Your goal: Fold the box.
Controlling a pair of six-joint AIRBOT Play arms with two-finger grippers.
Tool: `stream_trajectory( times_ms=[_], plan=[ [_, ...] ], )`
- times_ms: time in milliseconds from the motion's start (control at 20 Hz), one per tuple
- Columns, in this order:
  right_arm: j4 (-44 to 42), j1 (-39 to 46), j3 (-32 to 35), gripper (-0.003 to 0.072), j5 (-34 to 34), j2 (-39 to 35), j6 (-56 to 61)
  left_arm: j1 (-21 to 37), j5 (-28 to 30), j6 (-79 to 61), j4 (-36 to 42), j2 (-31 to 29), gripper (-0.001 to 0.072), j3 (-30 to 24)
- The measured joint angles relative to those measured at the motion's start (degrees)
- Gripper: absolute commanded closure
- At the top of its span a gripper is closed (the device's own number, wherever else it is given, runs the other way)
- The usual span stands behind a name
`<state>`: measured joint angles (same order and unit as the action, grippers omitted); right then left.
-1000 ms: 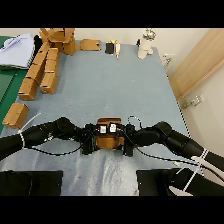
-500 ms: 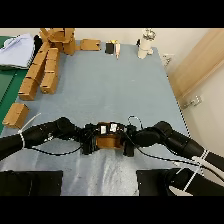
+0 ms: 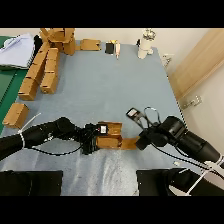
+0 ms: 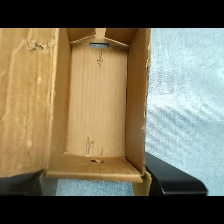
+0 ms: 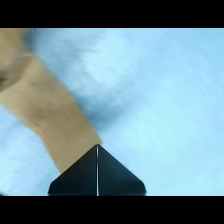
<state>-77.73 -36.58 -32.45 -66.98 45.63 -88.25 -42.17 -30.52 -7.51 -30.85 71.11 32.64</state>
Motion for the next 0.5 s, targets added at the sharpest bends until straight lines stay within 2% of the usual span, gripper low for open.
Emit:
stream_trajectory(
  times_ms=[200, 500],
  plan=[
    [-1.2, 3.8, 0.5, 0.0684, -4.6, -1.2, 14.4, 0.0, 0.0, 0.0, 0.0, 0.0, 0.0100, 0.0],
    [-14.4, 7.1, 5.4, 0.0684, 4.5, 0.3, 20.6, 0.0, 0.0, 0.0, 0.0, 0.0, 0.0100, 0.0]
  ],
)
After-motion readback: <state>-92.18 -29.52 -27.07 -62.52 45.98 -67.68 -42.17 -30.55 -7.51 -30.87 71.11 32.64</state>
